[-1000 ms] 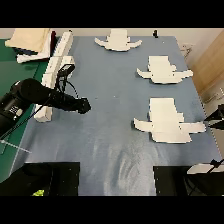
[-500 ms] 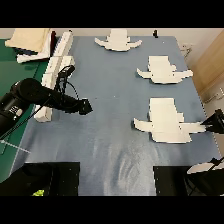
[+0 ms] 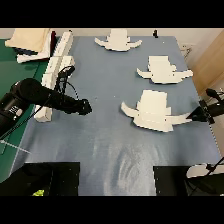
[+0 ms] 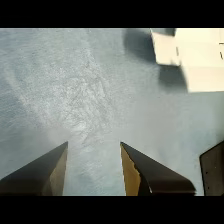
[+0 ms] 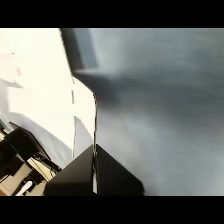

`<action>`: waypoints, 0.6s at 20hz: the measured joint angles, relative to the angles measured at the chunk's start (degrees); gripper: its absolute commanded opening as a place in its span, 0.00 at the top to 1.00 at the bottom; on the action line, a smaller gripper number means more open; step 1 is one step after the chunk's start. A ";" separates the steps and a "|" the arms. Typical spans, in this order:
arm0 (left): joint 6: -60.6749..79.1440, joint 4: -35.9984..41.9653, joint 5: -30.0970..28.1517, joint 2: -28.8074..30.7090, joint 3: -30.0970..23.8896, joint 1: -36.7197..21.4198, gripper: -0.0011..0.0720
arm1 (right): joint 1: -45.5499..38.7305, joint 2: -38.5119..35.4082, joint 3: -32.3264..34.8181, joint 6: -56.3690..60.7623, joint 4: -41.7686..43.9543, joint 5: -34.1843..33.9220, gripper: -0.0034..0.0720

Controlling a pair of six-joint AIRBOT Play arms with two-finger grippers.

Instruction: Fold the box.

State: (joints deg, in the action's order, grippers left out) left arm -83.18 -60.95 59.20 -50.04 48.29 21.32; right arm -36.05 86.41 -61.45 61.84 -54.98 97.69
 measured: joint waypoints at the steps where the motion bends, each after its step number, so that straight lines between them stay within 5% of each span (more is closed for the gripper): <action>1: 0.04 -0.17 0.31 0.00 0.00 -0.17 0.30 | 2.51 -2.19 1.62 0.52 1.25 -0.39 0.95; 7: 1.70 -0.72 5.33 0.00 0.00 -4.35 0.30 | 15.69 -18.93 18.67 5.42 3.80 -9.49 0.95; 8: 2.29 -0.72 5.97 0.00 0.00 -5.05 0.30 | 17.14 -21.42 21.51 6.08 3.96 -12.00 0.90; 10: 3.19 -0.70 6.58 -0.02 0.00 -5.90 0.30 | 19.61 -25.11 25.92 7.28 4.15 -16.48 0.62; 12: 3.72 -0.76 6.82 -0.22 0.00 -6.34 0.30 | 21.49 -27.12 29.11 8.50 4.26 -20.31 0.56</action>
